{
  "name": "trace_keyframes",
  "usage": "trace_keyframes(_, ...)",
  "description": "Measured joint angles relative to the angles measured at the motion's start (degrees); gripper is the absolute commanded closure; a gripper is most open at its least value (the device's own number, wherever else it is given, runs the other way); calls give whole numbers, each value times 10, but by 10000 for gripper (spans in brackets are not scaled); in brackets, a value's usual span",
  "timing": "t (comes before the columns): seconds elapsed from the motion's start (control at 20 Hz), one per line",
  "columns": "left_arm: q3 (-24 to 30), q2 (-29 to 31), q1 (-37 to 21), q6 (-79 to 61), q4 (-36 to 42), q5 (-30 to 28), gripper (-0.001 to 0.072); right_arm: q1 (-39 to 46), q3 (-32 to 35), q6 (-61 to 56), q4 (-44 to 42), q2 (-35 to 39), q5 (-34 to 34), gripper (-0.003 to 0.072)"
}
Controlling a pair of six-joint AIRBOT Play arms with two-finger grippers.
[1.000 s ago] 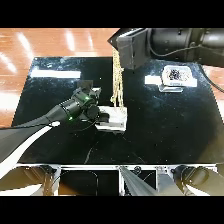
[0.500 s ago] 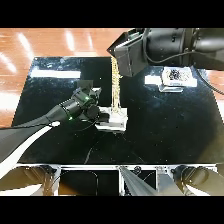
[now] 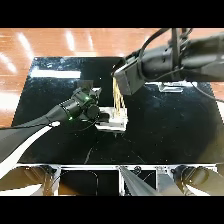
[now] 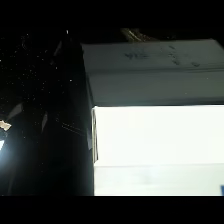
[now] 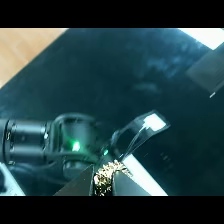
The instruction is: Fold the box and place the chain.
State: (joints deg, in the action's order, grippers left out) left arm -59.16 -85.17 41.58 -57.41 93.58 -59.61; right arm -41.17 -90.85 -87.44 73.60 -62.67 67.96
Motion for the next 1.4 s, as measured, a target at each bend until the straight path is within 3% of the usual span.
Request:
trace_keyframes(0.4,0,0,0,0,1,11,686,0,75,-2,-29,-23,-4,651)
trace_keyframes(1.0,0,0,0,0,1,16,686,1,195,-21,37,-66,-18,646)
trace_keyframes(1.05,0,0,0,0,1,15,686,1,205,-22,39,-67,-22,393)
trace_keyframes(1.1,0,0,0,0,1,15,686,1,212,-24,41,-68,-29,-34)
trace_keyframes(1.4,0,0,0,0,1,14,686,14,228,30,44,-49,-18,-10)
